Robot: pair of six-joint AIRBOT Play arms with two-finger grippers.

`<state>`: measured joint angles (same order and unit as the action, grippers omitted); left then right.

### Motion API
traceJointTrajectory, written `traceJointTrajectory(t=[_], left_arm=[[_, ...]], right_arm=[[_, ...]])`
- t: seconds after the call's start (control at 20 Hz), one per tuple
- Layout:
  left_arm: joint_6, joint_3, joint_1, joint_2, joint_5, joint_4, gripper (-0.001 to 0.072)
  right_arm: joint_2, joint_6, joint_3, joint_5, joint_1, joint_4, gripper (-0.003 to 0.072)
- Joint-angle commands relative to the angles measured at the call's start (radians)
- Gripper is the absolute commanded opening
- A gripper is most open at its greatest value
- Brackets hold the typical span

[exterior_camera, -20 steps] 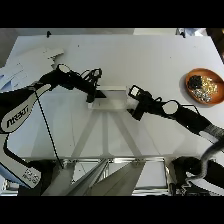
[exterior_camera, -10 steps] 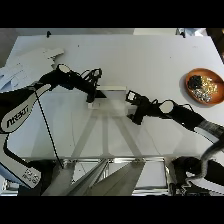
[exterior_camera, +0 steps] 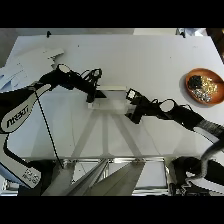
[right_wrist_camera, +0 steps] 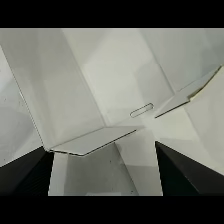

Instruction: Fold the box and place the chain.

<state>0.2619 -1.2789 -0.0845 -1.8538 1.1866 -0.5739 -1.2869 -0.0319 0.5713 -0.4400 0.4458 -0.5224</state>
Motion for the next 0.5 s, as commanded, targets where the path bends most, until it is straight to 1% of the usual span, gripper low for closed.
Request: traceJointTrajectory(t=[0.0,0.25,0.45], left_arm=[[0.0,-0.001,0.0,0.0,0.0,0.0,0.0012],[0.0,-0.001,0.001,0.0,0.0,0.0,0.0012],[0.0,-0.001,0.0,0.0,0.0,0.0,0.0012]], right_arm=[[-0.002,0.035,0.006,0.031,0.0,0.042,0.067],[-0.008,0.072,0.048,0.04,0.0,0.019,0.067],[-0.057,0.075,0.082,0.028,-0.007,-0.001,0.067]])
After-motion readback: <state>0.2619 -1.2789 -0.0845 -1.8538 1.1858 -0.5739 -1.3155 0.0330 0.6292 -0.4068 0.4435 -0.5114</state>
